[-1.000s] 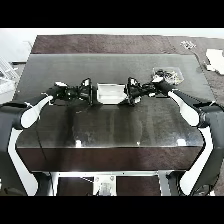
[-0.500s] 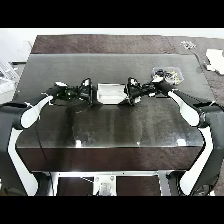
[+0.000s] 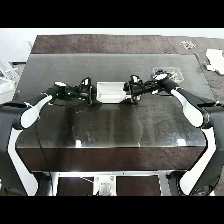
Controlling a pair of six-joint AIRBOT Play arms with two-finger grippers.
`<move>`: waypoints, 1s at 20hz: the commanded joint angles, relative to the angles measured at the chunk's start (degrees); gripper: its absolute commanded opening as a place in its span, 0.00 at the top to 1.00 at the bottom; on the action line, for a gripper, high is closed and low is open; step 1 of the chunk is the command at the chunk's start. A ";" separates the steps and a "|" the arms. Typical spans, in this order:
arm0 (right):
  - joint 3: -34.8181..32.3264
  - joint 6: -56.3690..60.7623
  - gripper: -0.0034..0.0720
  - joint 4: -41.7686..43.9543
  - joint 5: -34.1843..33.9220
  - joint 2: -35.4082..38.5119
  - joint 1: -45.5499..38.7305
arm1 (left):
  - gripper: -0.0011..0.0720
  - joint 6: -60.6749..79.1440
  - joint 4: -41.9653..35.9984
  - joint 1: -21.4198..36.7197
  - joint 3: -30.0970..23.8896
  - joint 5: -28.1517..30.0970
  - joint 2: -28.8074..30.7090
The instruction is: Fold the box and place the chain.
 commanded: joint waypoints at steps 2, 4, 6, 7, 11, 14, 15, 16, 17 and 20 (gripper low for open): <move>0.26 2.99 0.00 -5.07 2.75 3.39 -2.69 | 0.42 0.13 0.22 -0.04 0.00 -0.31 0.00; 0.26 6.47 0.00 -7.06 3.37 4.81 -4.31 | 0.42 0.11 0.22 -0.04 0.00 -0.33 0.00; 0.26 6.82 0.00 -6.32 5.95 6.45 -5.68 | 0.42 0.13 0.22 -0.04 0.00 -0.31 0.00; 0.26 6.82 0.00 -5.46 7.69 7.48 -5.88 | 0.42 0.13 0.22 -0.04 0.00 -0.28 0.00; 0.26 9.01 0.02 -2.78 12.17 10.99 -6.05 | 0.42 0.13 0.31 -0.04 0.00 -0.28 0.00; 0.24 10.47 0.55 -1.75 16.04 11.72 -5.95 | 0.42 0.13 0.52 -0.04 0.00 0.20 0.00; 0.07 10.47 0.65 -0.63 17.11 11.69 -5.55 | 0.42 0.13 0.76 -0.04 0.00 0.76 0.00; -0.15 10.47 0.72 -0.04 17.09 11.69 -4.92 | 0.42 0.13 0.87 -0.04 0.00 1.27 -0.02; -0.46 10.43 0.81 0.22 16.83 11.63 -4.00 | 0.42 0.15 0.87 -0.04 0.00 1.29 -0.02; -1.01 10.45 0.94 0.22 15.63 11.08 -0.50 | 0.42 0.13 0.90 -0.04 0.00 1.25 -0.02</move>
